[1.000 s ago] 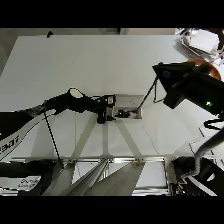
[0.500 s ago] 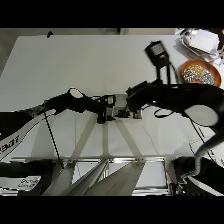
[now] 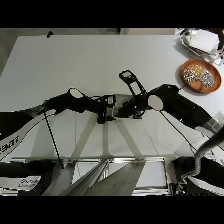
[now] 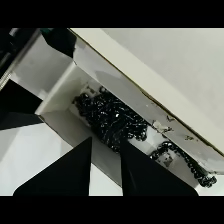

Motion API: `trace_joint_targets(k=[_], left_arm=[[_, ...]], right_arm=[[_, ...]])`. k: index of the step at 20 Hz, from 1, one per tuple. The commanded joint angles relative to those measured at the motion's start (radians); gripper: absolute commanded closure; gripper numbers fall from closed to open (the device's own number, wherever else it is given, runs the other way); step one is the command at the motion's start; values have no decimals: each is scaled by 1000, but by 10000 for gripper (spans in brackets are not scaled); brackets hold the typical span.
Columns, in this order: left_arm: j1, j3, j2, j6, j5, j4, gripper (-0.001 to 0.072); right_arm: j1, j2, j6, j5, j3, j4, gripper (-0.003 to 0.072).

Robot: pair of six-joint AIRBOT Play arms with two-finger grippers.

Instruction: Fold the box and place the chain.

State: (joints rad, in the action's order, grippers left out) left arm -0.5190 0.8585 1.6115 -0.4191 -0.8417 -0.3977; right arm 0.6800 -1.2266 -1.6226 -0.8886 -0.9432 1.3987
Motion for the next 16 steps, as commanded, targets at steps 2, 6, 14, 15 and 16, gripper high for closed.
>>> trace_joint_targets(k=[2, 6, 14, 15, 16], left_arm=[[0, 0, 0, 0, 0, 0, 438], [0, 0, 0, 0, 0, 0, 438], [0, 0, 0, 0, 0, 0, 438], [0, 0, 0, 0, 0, 0, 438], [0, 0, 0, 0, 0, 0, 438]], right_arm=[[-3, -25, -3, -6, -2, 4, 477], [-109, 65, -17, -111, -47, 43, 368], [-628, 183, -57, -148, -2, 202, 344], [-696, 160, -80, -98, 24, 202, 343], [-759, 131, -95, -45, 48, 202, 344]])
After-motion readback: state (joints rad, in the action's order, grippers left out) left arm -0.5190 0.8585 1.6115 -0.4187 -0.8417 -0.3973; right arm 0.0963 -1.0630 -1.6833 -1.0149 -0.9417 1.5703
